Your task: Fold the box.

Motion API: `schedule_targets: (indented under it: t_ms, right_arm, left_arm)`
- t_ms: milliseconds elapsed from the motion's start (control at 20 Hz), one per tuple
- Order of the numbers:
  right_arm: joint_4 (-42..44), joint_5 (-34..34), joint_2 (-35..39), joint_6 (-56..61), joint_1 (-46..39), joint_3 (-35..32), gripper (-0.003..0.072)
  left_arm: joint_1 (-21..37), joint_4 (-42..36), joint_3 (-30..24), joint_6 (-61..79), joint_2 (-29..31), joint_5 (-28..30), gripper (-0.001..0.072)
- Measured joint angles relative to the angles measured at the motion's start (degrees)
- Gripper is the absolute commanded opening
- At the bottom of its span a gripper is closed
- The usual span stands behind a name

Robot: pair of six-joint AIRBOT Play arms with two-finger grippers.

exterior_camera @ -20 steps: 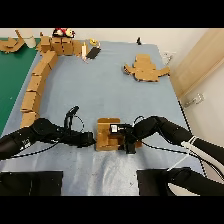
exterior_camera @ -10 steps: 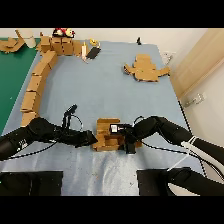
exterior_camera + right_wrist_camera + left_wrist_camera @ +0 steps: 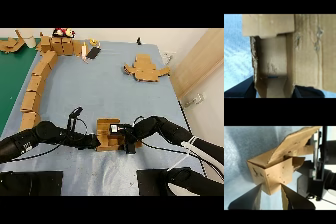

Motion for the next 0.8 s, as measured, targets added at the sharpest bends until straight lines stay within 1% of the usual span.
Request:
schedule_targets:
  t_ms: [150,300,450,600,700,800]
  right_arm:
    - [0.00,0.00,0.00,0.02,0.00,0.00,0.0458]
    - [0.02,0.02,0.00,0.15,0.00,0.00,0.0458]
    - [0.04,0.02,0.00,0.15,0.00,0.00,0.0458]
    - [0.04,0.04,0.00,0.09,0.00,0.00,0.0457]
    - [0.04,0.09,0.00,0.07,0.00,0.00,0.0458]
    - [0.02,0.09,0.00,0.04,0.00,0.00,0.0458]
  left_arm:
    - [-3.02,10.05,1.62,-12.07,-0.09,2.86,0.0411]
    - [-5.07,19.67,3.98,-23.61,-1.01,3.39,0.0411]
    - [-7.41,28.81,7.61,-33.62,-3.43,1.99,0.0411]
    - [-9.86,37.03,11.06,-43.23,-5.84,-0.59,0.0411]
    - [-11.19,41.13,12.68,-48.11,-6.95,-2.12,0.0411]
    - [-12.44,43.60,13.68,-51.58,-7.78,-3.28,0.0411]
